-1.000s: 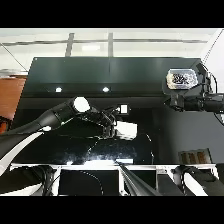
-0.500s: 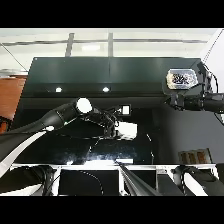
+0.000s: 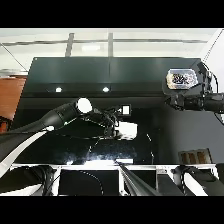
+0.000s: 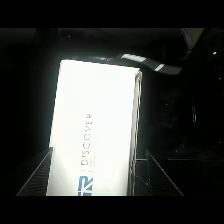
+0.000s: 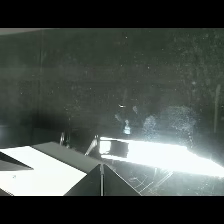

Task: Fold the box and place the chain.

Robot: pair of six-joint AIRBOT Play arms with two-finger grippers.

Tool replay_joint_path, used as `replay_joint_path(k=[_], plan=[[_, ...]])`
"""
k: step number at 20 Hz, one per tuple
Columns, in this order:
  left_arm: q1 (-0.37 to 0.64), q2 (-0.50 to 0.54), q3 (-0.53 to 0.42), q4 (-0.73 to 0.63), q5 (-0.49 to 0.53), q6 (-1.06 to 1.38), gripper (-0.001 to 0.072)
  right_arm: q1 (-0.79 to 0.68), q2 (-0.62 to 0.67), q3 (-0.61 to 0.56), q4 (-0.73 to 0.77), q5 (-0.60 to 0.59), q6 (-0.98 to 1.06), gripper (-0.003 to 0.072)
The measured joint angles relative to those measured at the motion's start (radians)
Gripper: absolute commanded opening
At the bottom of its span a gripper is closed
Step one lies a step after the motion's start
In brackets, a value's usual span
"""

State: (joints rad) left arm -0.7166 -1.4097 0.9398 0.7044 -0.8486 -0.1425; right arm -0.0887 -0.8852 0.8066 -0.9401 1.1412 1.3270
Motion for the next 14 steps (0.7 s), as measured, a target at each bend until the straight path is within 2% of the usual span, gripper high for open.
replay_joint_path(k=[14], plan=[[0.000,0.003,0.009,0.003,0.000,-0.015,0.0707,0.000,0.000,0.000,0.000,0.005,0.000,0.0034]])
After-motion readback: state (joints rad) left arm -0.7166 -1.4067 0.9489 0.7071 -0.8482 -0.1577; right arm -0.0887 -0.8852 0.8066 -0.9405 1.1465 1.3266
